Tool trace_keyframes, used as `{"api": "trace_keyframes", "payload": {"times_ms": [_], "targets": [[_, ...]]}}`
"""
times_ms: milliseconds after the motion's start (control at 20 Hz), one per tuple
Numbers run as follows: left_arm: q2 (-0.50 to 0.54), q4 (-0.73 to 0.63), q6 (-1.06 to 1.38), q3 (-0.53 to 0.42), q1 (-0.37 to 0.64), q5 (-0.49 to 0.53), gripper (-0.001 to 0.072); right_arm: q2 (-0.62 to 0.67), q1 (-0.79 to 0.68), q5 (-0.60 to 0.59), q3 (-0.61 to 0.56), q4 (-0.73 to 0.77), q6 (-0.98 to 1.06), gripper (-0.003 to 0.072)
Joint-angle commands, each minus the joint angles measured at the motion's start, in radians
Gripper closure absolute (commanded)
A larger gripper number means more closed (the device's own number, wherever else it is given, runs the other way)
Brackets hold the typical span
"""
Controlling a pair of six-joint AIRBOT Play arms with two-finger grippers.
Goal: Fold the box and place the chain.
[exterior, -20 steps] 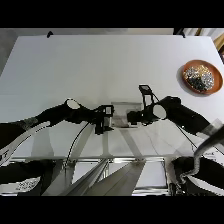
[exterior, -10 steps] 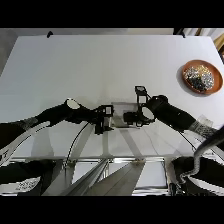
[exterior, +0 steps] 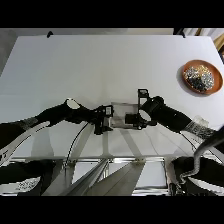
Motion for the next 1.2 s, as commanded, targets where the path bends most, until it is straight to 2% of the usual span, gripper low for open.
{"api": "trace_keyframes", "payload": {"times_ms": [0,50,100,150,200,250,300,500,700,750,800,850,1050,1150], "targets": [[0.0,-0.003,-0.002,0.0,0.0,0.004,0.0497,-0.013,0.01,-0.008,0.001,0.008,0.026,0.0649],[0.0,-0.003,-0.002,0.0,0.0,0.004,0.0497,-0.015,0.01,-0.007,0.001,0.007,0.033,0.0647],[0.0,-0.003,-0.002,0.0,0.0,0.003,0.0497,-0.018,0.009,-0.006,0.001,0.003,0.056,0.0577],[0.0,-0.003,-0.002,0.0,0.0,0.004,0.0497,-0.024,0.009,-0.006,0.001,0.0,0.078,0.0365],[0.0,-0.003,-0.002,0.0,0.0,0.004,0.0497,-0.03,0.009,-0.007,0.001,0.001,0.079,0.0381],[0.0,-0.003,-0.002,0.0,0.0,0.003,0.0497,-0.037,0.009,-0.006,0.001,0.001,0.078,0.0487],[0.0,-0.003,-0.002,0.0,0.0,0.004,0.0497,-0.043,0.01,-0.006,0.001,0.001,0.078,0.0535],[0.0,-0.003,-0.002,0.0,0.0,0.004,0.0497,-0.044,0.009,-0.005,0.001,0.002,0.077,0.0672],[0.0,-0.003,-0.002,0.0,0.0,0.004,0.0497,-0.044,0.009,0.006,0.001,0.001,0.077,0.0672],[0.0,-0.003,-0.002,0.0,0.0,0.003,0.0497,-0.044,0.009,0.005,0.001,0.001,0.077,0.0634],[0.0,-0.003,-0.002,0.0,0.0,0.003,0.0497,-0.044,0.009,0.005,0.001,0.002,0.077,0.0481],[0.0,-0.003,-0.002,0.0,0.0,0.004,0.0497,-0.042,0.01,0.005,0.001,0.002,0.075,0.0382],[0.0,-0.003,-0.002,0.0,0.0,0.003,0.0497,0.019,0.009,0.022,0.002,-0.007,0.01,0.0377],[0.0,-0.003,-0.002,0.0,0.0,0.004,0.0497,0.084,0.008,0.065,0.002,-0.047,0.002,0.0268]]}}
